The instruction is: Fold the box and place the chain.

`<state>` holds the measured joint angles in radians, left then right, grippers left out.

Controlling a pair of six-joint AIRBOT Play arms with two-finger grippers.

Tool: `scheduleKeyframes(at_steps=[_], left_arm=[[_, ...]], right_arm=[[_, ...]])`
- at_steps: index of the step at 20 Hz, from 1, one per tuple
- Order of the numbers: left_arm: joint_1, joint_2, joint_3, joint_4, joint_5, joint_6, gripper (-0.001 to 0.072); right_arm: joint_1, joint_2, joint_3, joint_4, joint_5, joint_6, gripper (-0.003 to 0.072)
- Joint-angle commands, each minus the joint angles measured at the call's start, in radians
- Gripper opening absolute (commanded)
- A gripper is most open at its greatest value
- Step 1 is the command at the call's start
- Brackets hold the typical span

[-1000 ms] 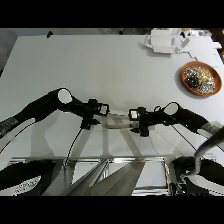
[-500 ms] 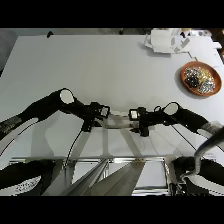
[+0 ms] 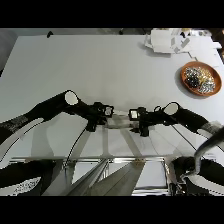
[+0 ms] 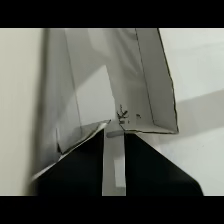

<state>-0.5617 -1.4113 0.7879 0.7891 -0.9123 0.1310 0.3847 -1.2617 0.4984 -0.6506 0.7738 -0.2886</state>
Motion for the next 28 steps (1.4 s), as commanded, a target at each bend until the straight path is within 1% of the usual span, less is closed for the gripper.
scheduleKeyframes(at_steps=[1,2,5,9,12,15,16,17,18,20,21,24,26,28], left_arm=[[-0.03,-0.003,0.0,-0.031,0.025,-0.001,0.0137],[-0.036,-0.005,0.0,-0.033,0.023,-0.003,0.0155],[-0.039,-0.006,0.0,-0.016,-0.005,-0.083,0.0156],[0.003,0.016,0.0,0.093,-0.072,-0.282,0.0151],[0.057,0.117,0.0,0.132,-0.134,-0.505,0.0149],[0.138,0.291,0.0,0.138,-0.193,-0.748,0.0146],[0.169,0.349,0.0,0.155,-0.207,-0.834,0.0102],[0.201,0.394,0.0,0.177,-0.224,-0.919,-0.0002],[0.236,0.43,-0.001,0.204,-0.246,-1.022,0.0003],[0.301,0.46,-0.018,0.249,-0.273,-1.234,0.0003],[0.326,0.459,-0.04,0.253,-0.269,-1.294,0.0003],[0.367,0.415,-0.149,0.213,-0.227,-1.326,0.0003],[0.367,0.347,-0.2,0.161,-0.187,-1.326,0.0004],[0.354,0.261,-0.208,0.098,-0.137,-1.331,0.0004]], right_arm=[[0.0,0.0,0.0,0.0,0.0,0.0,0.0297],[0.0,0.0,0.0,0.0,0.0,0.0,0.0297],[0.0,0.0,0.0,0.0,0.0,0.0,0.0297],[0.0,0.0,0.0,0.0,0.0,0.0,0.0297],[0.0,0.0,0.0,0.0,0.0,0.0,0.0297],[0.0,0.0,0.0,0.0,0.0,0.0,0.0297],[0.0,0.0,0.0,0.0,0.0,0.0,0.0297],[0.0,0.0,0.0,0.0,0.0,0.0,0.0297],[0.0,0.0,0.0,0.0,0.0,0.0,0.0297],[0.0,0.0,0.0,0.0,0.0,0.0,0.0297],[0.0,0.0,0.0,0.0,0.0,0.0,0.0297],[0.0,0.0,0.0,0.0,0.0,0.0,0.0297],[0.0,0.0,0.0,0.0,0.0,0.0,0.0297],[0.0,0.0,0.0,0.0,0.0,0.0,0.0297]])
